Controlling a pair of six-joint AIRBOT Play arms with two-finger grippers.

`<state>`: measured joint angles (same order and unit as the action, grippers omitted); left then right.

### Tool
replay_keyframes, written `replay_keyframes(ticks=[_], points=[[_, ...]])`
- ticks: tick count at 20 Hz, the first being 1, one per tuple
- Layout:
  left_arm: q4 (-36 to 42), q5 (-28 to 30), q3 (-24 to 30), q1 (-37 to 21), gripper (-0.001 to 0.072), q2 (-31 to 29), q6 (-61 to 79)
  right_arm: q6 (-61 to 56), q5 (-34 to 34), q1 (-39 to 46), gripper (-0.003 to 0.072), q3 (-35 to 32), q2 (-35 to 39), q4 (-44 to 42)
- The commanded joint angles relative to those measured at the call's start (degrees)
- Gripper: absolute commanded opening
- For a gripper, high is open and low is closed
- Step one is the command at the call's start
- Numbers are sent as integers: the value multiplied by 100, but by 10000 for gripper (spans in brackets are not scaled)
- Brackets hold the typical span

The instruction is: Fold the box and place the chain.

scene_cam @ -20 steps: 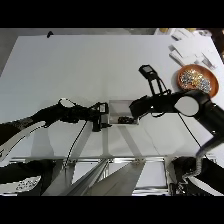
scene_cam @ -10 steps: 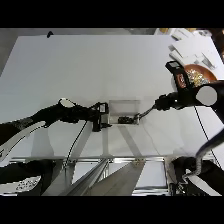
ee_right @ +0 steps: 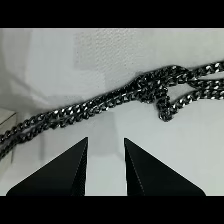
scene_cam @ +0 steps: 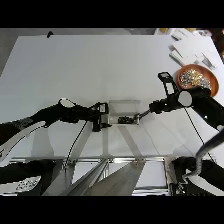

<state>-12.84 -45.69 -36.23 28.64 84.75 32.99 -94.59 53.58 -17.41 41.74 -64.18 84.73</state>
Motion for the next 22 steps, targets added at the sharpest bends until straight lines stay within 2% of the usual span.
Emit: replay_keyframes(ticks=[1,13,17,18,22], points=[[0,2,2,2,150,4,0,-116,-262,-50,258,-17,-354,9],[0,2,2,2,150,4,0,-118,-675,-50,255,-24,-970,-76],[0,2,2,2,150,4,0,-107,-776,-50,137,-24,-968,-114],[0,2,2,2,150,4,0,-90,-743,-50,24,-24,-957,-116],[-2,2,2,2,150,4,0,63,-435,-50,16,-24,-603,-98]])
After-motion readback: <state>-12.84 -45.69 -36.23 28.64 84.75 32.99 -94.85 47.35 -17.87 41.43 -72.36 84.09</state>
